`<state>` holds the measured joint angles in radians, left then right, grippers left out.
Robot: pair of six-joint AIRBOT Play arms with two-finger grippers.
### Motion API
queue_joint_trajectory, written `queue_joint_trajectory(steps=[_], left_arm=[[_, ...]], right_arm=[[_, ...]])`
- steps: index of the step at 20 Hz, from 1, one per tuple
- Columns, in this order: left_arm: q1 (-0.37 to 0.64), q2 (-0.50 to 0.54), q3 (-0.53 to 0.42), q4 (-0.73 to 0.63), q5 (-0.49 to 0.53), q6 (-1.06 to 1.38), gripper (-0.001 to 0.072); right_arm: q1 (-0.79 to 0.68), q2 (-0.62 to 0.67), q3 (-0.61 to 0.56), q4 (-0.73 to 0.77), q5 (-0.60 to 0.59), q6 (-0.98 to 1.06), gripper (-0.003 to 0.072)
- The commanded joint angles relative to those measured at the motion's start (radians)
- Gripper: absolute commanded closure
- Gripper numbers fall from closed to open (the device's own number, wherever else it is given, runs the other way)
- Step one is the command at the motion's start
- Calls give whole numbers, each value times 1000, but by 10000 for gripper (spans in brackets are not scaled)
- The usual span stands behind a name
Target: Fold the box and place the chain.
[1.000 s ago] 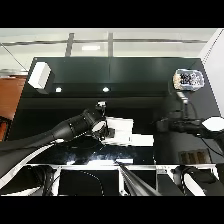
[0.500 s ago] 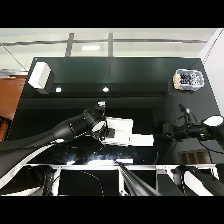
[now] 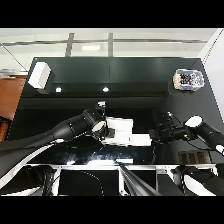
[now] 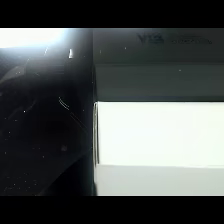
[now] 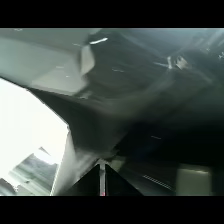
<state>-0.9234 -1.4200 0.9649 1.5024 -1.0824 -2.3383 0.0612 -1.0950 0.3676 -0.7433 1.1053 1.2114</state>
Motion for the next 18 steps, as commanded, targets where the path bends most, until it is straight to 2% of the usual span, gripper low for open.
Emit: queue_joint_trajectory(steps=[1,2,4,5,13,15,18], left_arm=[[1,1,0,0,0,0,680],[1,1,0,0,0,0,680],[1,1,0,0,0,0,680],[1,1,0,0,0,0,680],[2,1,0,0,0,0,680],[2,1,0,0,0,0,680],[2,1,0,1,0,0,680]], right_arm=[[82,-3,0,135,-40,-72,644],[84,-3,3,182,-26,-113,528],[84,-3,15,243,2,-192,107],[84,-3,19,260,5,-210,24],[84,-3,21,279,15,-229,15],[84,-3,26,279,4,-168,120],[140,-3,51,259,-21,-115,120]])
